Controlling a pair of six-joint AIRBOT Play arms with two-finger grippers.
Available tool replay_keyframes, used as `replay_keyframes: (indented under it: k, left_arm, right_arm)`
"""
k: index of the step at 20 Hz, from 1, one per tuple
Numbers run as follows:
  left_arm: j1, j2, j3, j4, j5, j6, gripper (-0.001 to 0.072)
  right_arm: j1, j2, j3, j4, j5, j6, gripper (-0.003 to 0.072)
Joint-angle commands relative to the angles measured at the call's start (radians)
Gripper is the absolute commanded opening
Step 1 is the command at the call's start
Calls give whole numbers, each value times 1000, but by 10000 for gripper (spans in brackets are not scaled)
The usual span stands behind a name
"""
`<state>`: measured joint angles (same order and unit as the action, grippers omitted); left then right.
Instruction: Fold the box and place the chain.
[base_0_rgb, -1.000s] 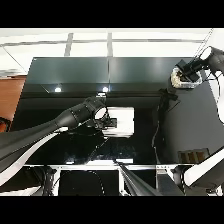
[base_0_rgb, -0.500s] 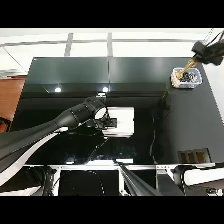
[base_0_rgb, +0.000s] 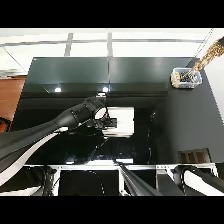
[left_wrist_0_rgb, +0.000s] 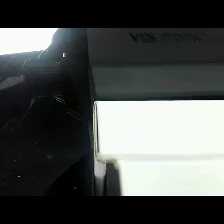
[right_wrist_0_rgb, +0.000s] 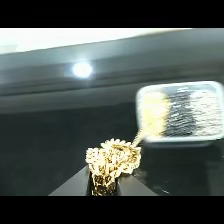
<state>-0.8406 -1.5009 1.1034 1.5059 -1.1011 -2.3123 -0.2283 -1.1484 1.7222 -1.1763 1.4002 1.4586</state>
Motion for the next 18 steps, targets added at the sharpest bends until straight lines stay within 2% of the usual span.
replay_keyframes:
  k: [1, 4, 7, 13, 18]
  left_arm:
    - [0, 0, 0, 0, 0, 0, 25]
    - [0, 0, 0, 0, 0, 0, 25]
    - [0, 0, 0, 0, 0, 0, 25]
    - [0, 0, 0, 0, -2, 0, 26]
    - [0, 0, 0, 0, -7, 0, 25]
  right_arm:
    - [0, 135, -88, 248, 95, -96, 5]
    - [0, 198, -130, 430, 109, -122, 5]
    - [11, 216, -130, 525, 107, -124, 6]
    - [70, 216, -130, 545, 105, -123, 5]
    - [155, 216, -132, 552, 154, -106, 6]
